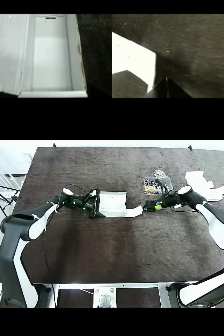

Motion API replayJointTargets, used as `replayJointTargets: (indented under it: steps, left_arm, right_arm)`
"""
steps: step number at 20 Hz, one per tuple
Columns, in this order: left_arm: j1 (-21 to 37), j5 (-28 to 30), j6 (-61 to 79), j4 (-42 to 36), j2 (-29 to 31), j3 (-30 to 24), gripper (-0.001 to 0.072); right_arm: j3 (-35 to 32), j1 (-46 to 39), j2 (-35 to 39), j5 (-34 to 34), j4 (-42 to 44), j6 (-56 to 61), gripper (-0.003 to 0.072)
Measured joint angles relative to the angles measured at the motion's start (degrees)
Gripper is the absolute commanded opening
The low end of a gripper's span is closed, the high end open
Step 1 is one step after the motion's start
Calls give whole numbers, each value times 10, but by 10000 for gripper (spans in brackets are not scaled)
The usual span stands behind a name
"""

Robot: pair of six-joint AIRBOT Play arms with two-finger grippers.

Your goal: Fold the box and place the chain.

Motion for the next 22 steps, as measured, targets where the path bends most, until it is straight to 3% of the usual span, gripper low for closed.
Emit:
replayJointTargets:
  steps: [5, 6, 10, 11, 15, 16, 17, 22]
  left_arm:
    - [0, 0, 0, 0, 0, 0, 503]
    - [0, 0, 0, 0, 0, 0, 503]
    - [0, 0, 0, 0, 0, 0, 503]
    - [0, 0, 0, 0, 0, 0, 503]
    - [0, 0, 0, 0, 0, 0, 503]
    - [0, 0, 0, 0, 0, 0, 503]
    - [0, 0, 0, 0, 0, 0, 503]
    - [0, 0, 0, 0, 0, 0, 503]
  right_arm:
    - [2, 42, -10, 6, 12, 11, 14]
    - [4, 46, -8, 8, 14, 12, 53]
    - [12, 55, 12, 9, 23, 14, 372]
    - [14, 57, 16, 10, 29, 14, 418]
    - [17, 61, 22, 12, 53, 15, 426]
    - [17, 62, 22, 13, 60, 15, 522]
    - [17, 63, 22, 12, 66, 15, 553]
    - [18, 79, 17, 13, 82, 26, 553]
